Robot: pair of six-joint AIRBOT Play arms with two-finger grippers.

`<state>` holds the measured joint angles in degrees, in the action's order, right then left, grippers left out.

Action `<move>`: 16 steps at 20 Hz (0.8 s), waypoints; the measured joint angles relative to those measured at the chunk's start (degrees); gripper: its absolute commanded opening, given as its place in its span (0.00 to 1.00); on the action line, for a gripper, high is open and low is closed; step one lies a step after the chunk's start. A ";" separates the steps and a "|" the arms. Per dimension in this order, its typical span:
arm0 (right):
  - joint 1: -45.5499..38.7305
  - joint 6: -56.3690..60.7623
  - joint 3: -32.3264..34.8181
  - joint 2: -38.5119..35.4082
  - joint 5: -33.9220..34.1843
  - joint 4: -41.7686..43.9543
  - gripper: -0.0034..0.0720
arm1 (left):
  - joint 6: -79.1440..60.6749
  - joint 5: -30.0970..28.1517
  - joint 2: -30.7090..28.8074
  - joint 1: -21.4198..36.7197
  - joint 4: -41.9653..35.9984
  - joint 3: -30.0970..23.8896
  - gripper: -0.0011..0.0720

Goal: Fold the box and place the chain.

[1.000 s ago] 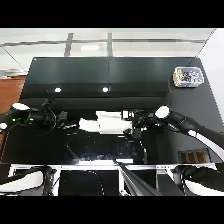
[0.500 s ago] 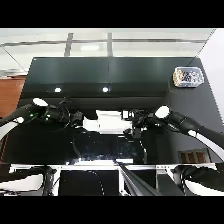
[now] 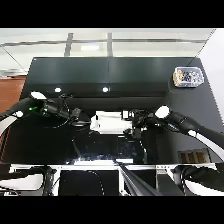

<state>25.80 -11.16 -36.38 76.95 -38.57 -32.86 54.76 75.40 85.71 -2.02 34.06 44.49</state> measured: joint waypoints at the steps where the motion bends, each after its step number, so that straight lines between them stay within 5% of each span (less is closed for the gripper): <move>1: 0.00 0.00 0.00 0.00 0.00 0.00 0.06 | -0.20 -0.04 0.00 -0.74 0.00 0.15 0.82; 2: 0.00 0.00 0.00 0.00 0.00 0.00 0.06 | -0.22 -0.37 0.04 -1.73 0.00 0.28 0.68; 3: 0.00 0.00 0.00 0.00 -0.02 0.00 0.06 | -0.42 -0.87 0.07 -2.75 0.00 0.42 0.67; 16: 0.00 0.00 0.00 0.00 -0.02 0.00 0.07 | 6.49 -1.90 -0.70 -11.58 3.19 6.23 0.67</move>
<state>25.80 -11.16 -36.38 76.95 -38.59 -32.86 61.25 73.49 85.01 -13.61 37.26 50.72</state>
